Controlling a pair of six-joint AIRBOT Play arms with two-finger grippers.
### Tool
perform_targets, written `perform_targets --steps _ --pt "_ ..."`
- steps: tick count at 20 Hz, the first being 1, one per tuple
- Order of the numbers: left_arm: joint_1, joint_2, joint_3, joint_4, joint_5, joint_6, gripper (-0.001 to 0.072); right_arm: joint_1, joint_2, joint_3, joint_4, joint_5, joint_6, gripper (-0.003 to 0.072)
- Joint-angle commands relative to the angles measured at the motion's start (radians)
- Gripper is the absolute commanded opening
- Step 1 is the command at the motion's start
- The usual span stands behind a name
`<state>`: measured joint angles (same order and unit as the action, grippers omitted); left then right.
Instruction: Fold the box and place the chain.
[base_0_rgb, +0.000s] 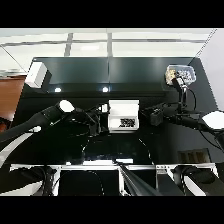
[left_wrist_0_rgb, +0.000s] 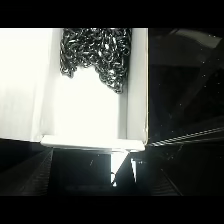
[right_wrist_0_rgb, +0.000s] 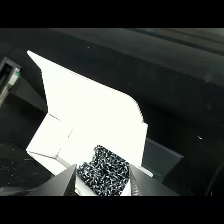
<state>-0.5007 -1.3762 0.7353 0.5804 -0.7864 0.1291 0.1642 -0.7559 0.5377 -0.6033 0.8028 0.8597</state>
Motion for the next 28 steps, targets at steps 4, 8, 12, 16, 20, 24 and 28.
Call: perform_targets --steps 4,8,12,16,20,24,28 --pt "-0.002 -0.04 0.02 -0.025 0.001 0.066 0.0714 0.0 -0.001 0.0 0.0 -0.005 0.0 0.0377" --pt "-0.006 -0.049 0.022 -0.031 0.019 0.076 0.0714 0.0 -0.001 0.0 0.0 -0.023 0.0 0.0377" --pt "-0.006 -0.072 0.055 -0.044 0.016 0.076 0.0714 0.0 -0.001 0.0 0.0 -0.024 0.0 0.0377" --pt "-0.015 -0.098 0.088 -0.046 -0.004 0.084 0.0714 0.0 -0.001 0.0 0.0 -0.026 0.0 0.0377" --pt "-0.023 -0.099 0.089 -0.046 -0.004 0.092 0.0462 0.0 -0.01 -0.002 0.005 -0.128 0.063 0.0378" --pt "-0.023 -0.099 0.089 -0.046 -0.004 0.092 0.0442 0.0 -0.115 0.077 0.089 -0.267 0.15 0.0717" --pt "-0.023 -0.099 0.089 -0.046 -0.004 0.092 0.0442 0.0 -0.406 0.289 0.041 -0.254 0.166 0.0714"
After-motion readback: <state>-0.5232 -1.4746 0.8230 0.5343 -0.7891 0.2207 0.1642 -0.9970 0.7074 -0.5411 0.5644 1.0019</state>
